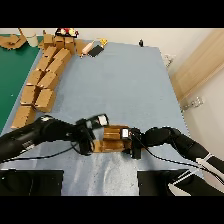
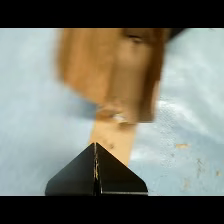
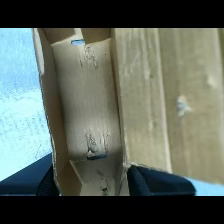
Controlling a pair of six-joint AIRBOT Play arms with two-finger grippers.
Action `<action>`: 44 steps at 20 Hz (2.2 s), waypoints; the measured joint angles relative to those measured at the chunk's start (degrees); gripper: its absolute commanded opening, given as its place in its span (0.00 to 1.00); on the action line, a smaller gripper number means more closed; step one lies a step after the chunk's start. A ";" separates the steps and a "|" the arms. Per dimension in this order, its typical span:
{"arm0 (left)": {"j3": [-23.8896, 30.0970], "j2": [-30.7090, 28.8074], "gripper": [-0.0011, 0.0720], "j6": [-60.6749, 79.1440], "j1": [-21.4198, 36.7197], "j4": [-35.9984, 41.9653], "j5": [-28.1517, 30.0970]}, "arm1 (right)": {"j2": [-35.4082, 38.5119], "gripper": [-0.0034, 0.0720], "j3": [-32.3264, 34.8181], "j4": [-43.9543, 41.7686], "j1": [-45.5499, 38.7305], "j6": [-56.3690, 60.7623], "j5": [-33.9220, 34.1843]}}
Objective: Fold the box.
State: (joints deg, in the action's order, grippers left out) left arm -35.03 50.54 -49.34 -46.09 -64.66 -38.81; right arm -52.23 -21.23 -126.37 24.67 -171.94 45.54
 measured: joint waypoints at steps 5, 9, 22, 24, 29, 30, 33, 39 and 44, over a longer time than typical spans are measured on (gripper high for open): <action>5.66 -7.89 0.03 -35.67 10.82 -8.07 -4.42 | 0.00 0.71 0.00 0.07 0.00 0.00 0.00; 10.88 -7.13 0.03 -39.17 17.79 3.23 -6.88 | 0.00 0.71 0.00 0.09 0.00 -0.02 0.00; 13.97 4.94 0.03 -26.88 13.46 29.79 -2.10 | 0.00 0.71 0.00 0.09 0.00 -0.04 0.02; 13.97 5.20 0.03 -26.16 13.14 30.95 -1.36 | 0.00 0.71 0.00 0.09 0.00 -0.04 0.02; 13.97 5.49 0.03 -19.12 12.90 39.10 -0.79 | 0.00 0.71 0.00 0.09 0.00 -0.04 0.02; 13.90 5.51 0.03 -17.97 12.85 40.61 -0.79 | 0.00 0.71 0.00 0.09 0.00 -0.04 0.02; 13.07 5.51 0.03 -16.02 12.66 43.58 -1.66 | 0.00 0.71 0.00 0.09 0.00 -0.04 0.02; 11.78 5.51 0.40 -14.86 11.76 47.10 -2.62 | 0.00 0.71 0.00 0.07 0.00 -0.04 0.02; 11.56 5.51 0.40 -14.67 11.65 47.89 -2.82 | 0.00 0.71 0.00 0.07 0.00 -0.04 0.02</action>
State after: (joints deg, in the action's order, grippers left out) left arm -23.46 56.05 -64.01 -34.44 -16.78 -41.63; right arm -52.23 -21.23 -126.30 24.67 -171.98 45.56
